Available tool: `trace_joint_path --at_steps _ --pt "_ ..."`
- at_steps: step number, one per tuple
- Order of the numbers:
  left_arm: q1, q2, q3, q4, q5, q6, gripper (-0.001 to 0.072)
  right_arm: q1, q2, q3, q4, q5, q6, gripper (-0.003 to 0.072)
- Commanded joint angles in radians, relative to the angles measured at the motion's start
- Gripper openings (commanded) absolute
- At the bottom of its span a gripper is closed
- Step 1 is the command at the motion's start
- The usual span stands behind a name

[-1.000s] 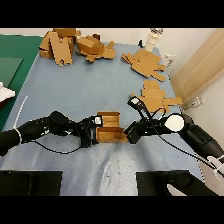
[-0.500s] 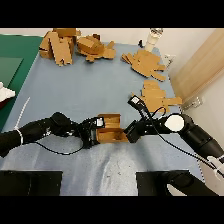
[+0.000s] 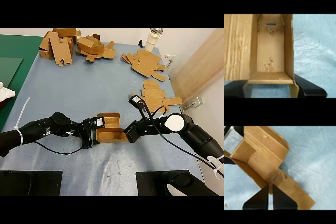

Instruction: Fold the box.

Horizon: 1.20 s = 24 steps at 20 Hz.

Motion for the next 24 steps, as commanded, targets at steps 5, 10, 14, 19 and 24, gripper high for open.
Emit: trace_joint_path --at_steps 5,10,14,19,24 --pt "0.015 0.0 0.001 0.042 -0.092 -0.001 0.0597 0.0 0.001 0.001 0.0 0.0 0.018 0.008" --pt "0.015 0.0 0.001 0.042 -0.087 0.0 0.0597 0.0 0.0 0.001 0.067 -0.001 0.065 0.0003" --pt "0.015 0.0 0.001 0.042 -0.087 0.0 0.0597 0.0 -0.045 0.001 0.394 0.0 0.085 0.0001" --pt "0.015 0.0 0.001 0.042 -0.088 -0.001 0.0597 -0.049 -0.25 0.001 0.872 0.056 0.043 -0.0001" --pt "0.015 0.0 0.001 0.042 -0.088 0.0 0.0597 -0.121 -0.389 0.001 0.946 0.074 -0.093 -0.0002"
